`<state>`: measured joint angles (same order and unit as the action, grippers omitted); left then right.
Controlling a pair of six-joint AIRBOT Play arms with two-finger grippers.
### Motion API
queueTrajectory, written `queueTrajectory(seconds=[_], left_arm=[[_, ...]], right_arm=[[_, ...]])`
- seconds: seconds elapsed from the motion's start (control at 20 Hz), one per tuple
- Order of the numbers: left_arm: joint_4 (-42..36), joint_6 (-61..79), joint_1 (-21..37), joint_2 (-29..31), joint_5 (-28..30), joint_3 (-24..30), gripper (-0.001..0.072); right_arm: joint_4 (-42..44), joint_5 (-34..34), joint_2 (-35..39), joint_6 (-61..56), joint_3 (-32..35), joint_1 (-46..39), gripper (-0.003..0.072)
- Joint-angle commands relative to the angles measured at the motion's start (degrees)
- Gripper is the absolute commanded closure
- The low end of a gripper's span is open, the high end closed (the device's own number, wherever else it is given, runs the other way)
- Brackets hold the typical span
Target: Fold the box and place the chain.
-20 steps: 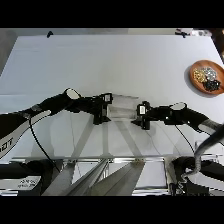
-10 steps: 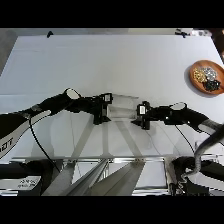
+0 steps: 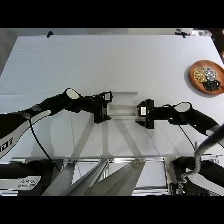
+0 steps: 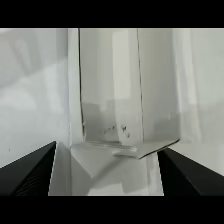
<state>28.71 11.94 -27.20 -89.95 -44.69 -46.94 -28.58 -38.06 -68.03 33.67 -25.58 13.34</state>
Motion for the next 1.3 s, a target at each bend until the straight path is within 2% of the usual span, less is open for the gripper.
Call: queueTrajectory(seconds=[0.0, 0.35, 0.65, 0.85, 1.05, 1.25], left_arm=[[-1.05, 0.22, -0.02, 0.04, -0.52, 0.02, 0.0191], [-1.07, -0.04, 0.0, 0.15, -0.48, 0.02, 0.019], [-0.94, -2.43, 0.0, 0.15, 2.97, 0.02, 0.019], [-0.79, -3.23, -0.02, 0.15, 5.31, 0.02, 0.0191], [-0.24, -3.21, -0.02, 0.13, 4.59, 0.02, 0.0192], [8.33, -3.23, -0.04, 0.13, 1.92, 0.02, 0.0202]], right_arm=[[-13.03, 1.84, 5.4, -10.91, -0.07, -0.04, -0.0026], [-24.17, 1.6, 15.78, -22.71, -0.07, -0.04, -0.0026], [-24.13, 1.79, 22.49, -26.21, -0.07, -0.02, -0.0022], [-23.45, 4.13, 23.08, -27.28, -0.07, -0.02, -0.0014], [-20.48, 4.44, 23.08, -27.87, -0.07, -0.02, -0.0013], [-18.93, 4.57, 23.08, -27.87, -0.07, -0.02, -0.0012]])
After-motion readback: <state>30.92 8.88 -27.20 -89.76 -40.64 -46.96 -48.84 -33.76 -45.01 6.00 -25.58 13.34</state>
